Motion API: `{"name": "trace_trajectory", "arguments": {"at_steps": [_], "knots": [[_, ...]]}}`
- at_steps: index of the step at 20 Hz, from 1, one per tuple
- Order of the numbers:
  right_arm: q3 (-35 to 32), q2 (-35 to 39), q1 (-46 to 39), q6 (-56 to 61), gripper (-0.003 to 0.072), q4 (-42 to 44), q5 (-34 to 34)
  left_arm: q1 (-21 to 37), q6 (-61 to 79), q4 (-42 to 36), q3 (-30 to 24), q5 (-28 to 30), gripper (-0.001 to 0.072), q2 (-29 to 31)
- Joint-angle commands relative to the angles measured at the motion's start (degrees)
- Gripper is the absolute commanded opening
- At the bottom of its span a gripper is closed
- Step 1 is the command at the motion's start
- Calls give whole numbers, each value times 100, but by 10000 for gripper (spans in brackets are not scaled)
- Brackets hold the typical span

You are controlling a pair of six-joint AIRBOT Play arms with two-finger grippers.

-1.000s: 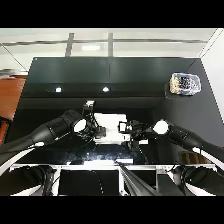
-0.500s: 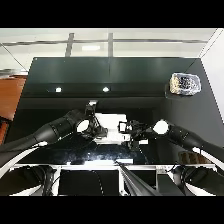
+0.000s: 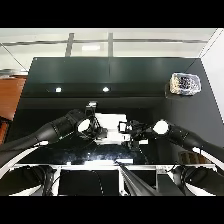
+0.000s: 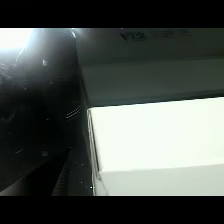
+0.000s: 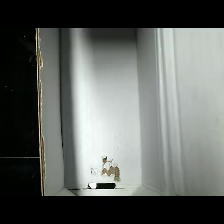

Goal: Fold the box and place the chain.

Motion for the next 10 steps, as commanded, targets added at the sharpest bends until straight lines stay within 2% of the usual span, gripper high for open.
{"name": "trace_trajectory", "arguments": {"at_steps": [1,10], "knots": [[-4,-2,0,2,469,2,4,-4,-52,26,7,-17,394,9],[-4,-4,0,2,469,2,4,-4,-221,245,79,33,394,7]]}}
